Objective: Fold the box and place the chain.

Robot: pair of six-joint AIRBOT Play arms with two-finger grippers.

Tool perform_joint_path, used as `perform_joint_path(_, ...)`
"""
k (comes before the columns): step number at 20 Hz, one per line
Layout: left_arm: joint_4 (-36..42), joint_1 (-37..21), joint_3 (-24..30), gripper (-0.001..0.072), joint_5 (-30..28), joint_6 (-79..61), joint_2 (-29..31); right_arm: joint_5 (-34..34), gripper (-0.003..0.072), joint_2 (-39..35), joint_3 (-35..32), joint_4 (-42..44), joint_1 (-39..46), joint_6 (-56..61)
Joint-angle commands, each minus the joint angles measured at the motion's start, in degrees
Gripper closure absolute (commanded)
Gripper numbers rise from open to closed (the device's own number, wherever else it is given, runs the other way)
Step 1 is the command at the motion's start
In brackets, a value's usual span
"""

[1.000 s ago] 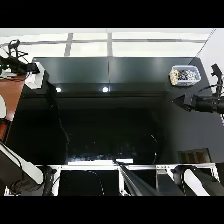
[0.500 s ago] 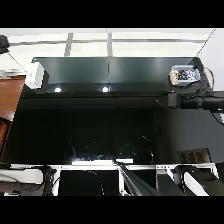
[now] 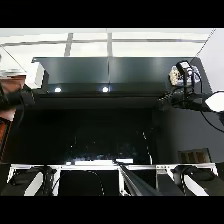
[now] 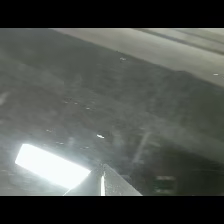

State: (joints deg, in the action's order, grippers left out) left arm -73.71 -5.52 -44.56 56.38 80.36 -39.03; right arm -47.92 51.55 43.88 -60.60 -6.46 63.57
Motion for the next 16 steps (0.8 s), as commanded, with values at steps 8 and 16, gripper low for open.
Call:
perform_joint_path(8,-0.57,2.64,11.37,0.0685,-3.69,-0.22,13.33,1.22,0.0668,-0.02,-0.94,-4.22,-0.33,0.35)
perform_joint_path(16,-0.57,2.64,11.37,0.0685,-3.69,-0.22,13.33,1.22,0.0669,-0.02,-0.94,-4.22,-0.33,0.35)
